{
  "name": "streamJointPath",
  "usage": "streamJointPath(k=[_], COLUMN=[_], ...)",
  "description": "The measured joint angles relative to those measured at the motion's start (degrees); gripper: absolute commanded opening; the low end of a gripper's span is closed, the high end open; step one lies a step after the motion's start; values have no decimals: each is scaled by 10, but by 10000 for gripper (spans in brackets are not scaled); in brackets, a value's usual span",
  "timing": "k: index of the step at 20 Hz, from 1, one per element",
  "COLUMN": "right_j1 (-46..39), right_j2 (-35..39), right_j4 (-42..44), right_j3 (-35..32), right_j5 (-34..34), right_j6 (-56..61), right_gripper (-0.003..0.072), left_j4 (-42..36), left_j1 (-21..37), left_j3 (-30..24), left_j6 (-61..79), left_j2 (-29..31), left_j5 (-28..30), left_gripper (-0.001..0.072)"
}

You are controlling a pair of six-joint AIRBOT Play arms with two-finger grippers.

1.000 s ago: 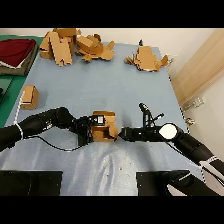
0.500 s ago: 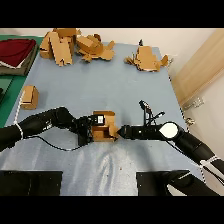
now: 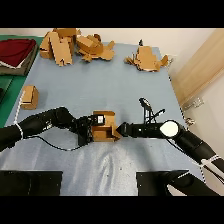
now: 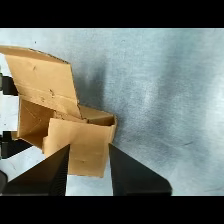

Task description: Fold the box.

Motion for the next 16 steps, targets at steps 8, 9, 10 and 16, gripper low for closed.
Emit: streamJointPath(k=[8, 9, 10, 16], right_j1=[41, 46, 49, 56], right_j2=[-50, -53, -55, -80], right_j4=[-11, -11, -14, -39], right_j3=[20, 26, 33, 52], right_j5=[-5, -4, -2, 14], right_j6=[0, 1, 5, 43], right_gripper=[439, 439, 439, 439], left_j4=[0, 0, 0, 0], left_j1=[0, 0, 0, 0], left_j3=[0, 0, 0, 0], left_j6=[0, 0, 0, 0], left_j2=[0, 0, 0, 0], left_j5=[0, 0, 0, 0], left_gripper=[356, 355, 356, 355])
